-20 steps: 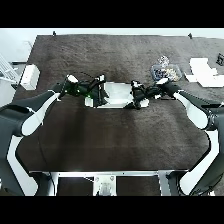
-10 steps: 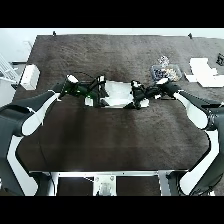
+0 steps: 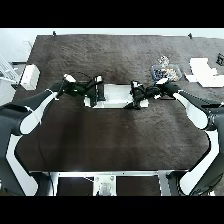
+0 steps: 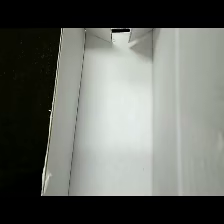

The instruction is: Fold the box and place the chain.

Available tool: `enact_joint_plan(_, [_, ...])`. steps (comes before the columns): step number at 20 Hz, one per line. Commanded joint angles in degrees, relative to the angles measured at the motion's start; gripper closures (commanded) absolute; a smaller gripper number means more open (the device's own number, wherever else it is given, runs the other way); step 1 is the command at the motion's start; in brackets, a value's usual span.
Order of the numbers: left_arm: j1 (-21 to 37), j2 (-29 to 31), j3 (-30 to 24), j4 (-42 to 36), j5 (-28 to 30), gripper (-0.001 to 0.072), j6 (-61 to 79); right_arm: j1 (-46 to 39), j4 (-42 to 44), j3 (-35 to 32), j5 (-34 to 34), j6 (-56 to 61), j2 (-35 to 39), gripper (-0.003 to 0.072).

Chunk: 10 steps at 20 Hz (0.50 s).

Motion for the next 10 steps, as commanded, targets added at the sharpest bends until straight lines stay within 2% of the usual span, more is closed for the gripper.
enact_joint_plan(1, [3.02,0.28,0.07,0.17,-5.05,0.0659,1.9,0.0,-0.02,0.0,-0.2,0.09,0.02,0.0087])
enact_joint_plan(2, [3.85,0.52,0.07,-0.11,-6.14,0.0686,2.29,0.0,-0.02,0.0,-0.22,0.09,0.02,0.0087])
enact_joint_plan(6, [6.99,1.97,0.04,-4.7,-10.8,0.0688,3.37,0.0,-0.02,0.0,-0.22,0.09,0.02,0.0087])
enact_joint_plan(10, [9.35,5.68,0.0,-4.85,-11.13,0.069,-10.01,0.0,-0.04,0.0,-0.22,0.09,0.02,0.0087])
